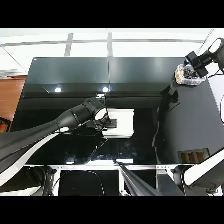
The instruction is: Fold the box and place the chain.
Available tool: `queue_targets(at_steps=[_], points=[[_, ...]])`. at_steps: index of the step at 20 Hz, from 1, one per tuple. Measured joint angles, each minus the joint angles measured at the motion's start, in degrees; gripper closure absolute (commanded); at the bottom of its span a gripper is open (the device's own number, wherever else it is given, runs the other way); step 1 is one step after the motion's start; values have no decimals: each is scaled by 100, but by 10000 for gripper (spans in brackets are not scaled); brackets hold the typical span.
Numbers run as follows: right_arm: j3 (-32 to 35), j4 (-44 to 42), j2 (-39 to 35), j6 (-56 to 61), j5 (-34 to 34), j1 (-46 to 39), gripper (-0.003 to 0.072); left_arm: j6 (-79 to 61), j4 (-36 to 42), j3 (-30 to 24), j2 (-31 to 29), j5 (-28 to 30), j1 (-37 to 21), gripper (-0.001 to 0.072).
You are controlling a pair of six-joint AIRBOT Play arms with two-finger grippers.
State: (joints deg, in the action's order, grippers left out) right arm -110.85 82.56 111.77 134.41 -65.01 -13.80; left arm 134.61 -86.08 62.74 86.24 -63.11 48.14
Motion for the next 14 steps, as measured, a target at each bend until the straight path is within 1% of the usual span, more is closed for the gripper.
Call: queue_targets(at_steps=[4, 12, 14], points=[[-275, -350, 332, 289, 44, -96, 155, 0, 2, 0, 0, -2, 0, 683], [-367, -699, 664, 413, 238, -122, 160, 0, 2, 0, 0, -7, 0, 683], [-372, -713, 723, 402, 240, -122, 415, 0, 2, 0, 0, -7, 0, 683]])
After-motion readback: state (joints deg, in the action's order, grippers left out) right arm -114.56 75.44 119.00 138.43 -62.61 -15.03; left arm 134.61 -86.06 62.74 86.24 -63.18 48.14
